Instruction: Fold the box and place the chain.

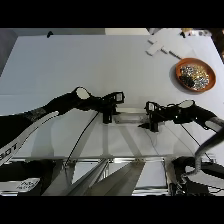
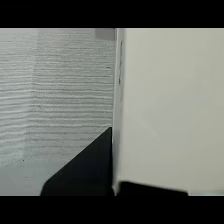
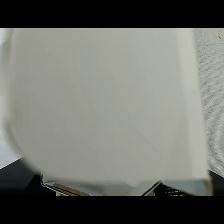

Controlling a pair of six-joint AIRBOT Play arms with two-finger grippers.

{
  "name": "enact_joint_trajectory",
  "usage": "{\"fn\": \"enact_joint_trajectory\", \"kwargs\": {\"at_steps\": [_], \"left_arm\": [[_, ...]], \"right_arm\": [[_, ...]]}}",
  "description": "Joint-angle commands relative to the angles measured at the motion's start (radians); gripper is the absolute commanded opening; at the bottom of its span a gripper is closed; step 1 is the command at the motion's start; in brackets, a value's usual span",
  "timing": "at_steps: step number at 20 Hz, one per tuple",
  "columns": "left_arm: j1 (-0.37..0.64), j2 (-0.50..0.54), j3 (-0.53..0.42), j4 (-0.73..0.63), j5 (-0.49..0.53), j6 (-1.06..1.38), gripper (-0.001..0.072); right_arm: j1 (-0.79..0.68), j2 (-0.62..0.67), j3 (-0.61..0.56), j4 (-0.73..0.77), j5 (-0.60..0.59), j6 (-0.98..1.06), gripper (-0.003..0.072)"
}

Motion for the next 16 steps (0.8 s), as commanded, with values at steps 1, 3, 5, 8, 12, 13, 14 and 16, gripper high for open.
{"fn": "enact_joint_trajectory", "kwargs": {"at_steps": [1,3,5,8,12,13,14,16], "left_arm": [[0.001,0.003,0.000,-0.004,-0.001,0.002,0.0160],[0.001,0.021,0.000,-0.002,-0.012,-0.005,0.0479],[0.003,0.053,0.000,0.026,-0.046,-0.006,0.0517],[0.004,0.135,0.000,0.177,-0.106,-0.173,0.0513],[0.003,0.264,0.000,0.417,-0.209,-0.515,0.0154],[0.004,0.298,0.000,0.458,-0.237,-0.549,0.0023],[0.003,0.326,0.000,0.472,-0.261,-0.568,0.0005],[-0.005,0.368,0.000,0.424,-0.308,-0.560,0.0005]], "right_arm": [[-0.001,0.000,0.000,0.000,0.000,0.000,0.0462],[-0.001,0.000,0.000,0.000,0.000,0.000,0.0462],[-0.001,0.000,0.000,0.000,0.000,0.000,0.0462],[-0.001,0.000,0.000,0.000,0.001,0.000,0.0462],[-0.001,0.000,0.000,0.000,0.002,0.000,0.0462],[-0.001,0.000,0.000,0.000,0.003,0.000,0.0462],[-0.001,0.000,0.000,0.001,0.003,0.000,0.0462],[-0.001,0.000,0.000,0.000,0.003,0.000,0.0462]]}}
